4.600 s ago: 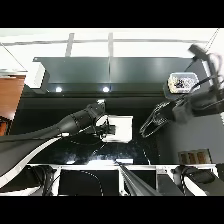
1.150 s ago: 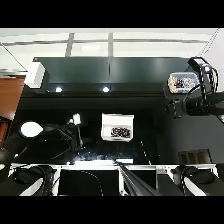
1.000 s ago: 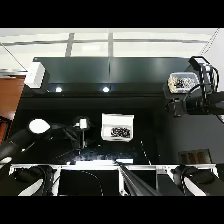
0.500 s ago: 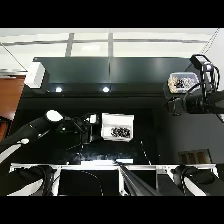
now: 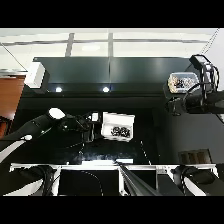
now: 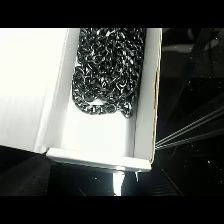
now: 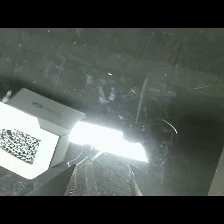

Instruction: Fold the box and place the chain.

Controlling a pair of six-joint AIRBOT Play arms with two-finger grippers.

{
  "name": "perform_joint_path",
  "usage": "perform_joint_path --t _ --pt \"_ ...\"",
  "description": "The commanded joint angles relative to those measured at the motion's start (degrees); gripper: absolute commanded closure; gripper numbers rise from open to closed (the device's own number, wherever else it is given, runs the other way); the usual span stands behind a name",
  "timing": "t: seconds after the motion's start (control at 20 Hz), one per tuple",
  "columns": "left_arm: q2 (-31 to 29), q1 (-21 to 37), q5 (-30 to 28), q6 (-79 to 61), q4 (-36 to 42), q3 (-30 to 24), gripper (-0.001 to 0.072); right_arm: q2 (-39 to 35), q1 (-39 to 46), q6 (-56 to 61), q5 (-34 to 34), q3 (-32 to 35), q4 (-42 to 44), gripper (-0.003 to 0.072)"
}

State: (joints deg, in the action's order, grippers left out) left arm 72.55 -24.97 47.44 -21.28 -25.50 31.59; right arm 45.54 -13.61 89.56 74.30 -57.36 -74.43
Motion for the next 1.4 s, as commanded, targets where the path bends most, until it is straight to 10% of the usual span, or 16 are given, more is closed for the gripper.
perform_joint_path --t 0.0,0.3,0.45,0.55,0.6,0.65,0.9,1.15,1.35 --pt "0.13 -0.04 2.32 -1.53 -1.31 0.11 0.0014 0.0 0.02 0.0 -0.04 0.04 0.0 0.0297" --pt "0.13 -0.04 2.49 -1.7 -1.29 0.11 0.0029 0.02 0.02 0.0 -1.4 0.02 0.02 0.0297" --pt "0.13 -0.04 2.47 -1.7 -1.29 0.11 0.0245 0.04 0.0 0.02 -2.38 1.64 0.2 0.0297" --pt "0.13 -0.04 2.45 -1.68 -1.27 0.11 0.0246 0.07 -0.48 0.02 -7.58 5.95 2.78 0.029" --pt "0.13 -0.04 2.45 -1.68 -1.27 0.11 0.0246 0.42 -1.4 -0.09 -12.31 8.7 5.05 0.0066" --pt "0.13 -0.04 2.45 -1.7 -1.27 0.11 0.0246 1.31 -2.82 -1.42 -16.98 10.6 7.43 -0.0006" --pt "0.13 -0.04 2.47 -1.7 -1.27 0.11 0.0246 19.47 -6.51 -14.01 -30.32 8.55 26.51 -0.0005" --pt "0.13 -0.04 2.47 -1.7 -1.27 0.11 0.0246 26.23 -9.31 -52.3 -18.8 6.36 32.87 -0.0004" --pt "0.13 -0.04 2.49 -1.7 -1.27 0.11 0.0245 22.27 -8.44 -58.58 -6.69 3.45 30.21 -0.0004"
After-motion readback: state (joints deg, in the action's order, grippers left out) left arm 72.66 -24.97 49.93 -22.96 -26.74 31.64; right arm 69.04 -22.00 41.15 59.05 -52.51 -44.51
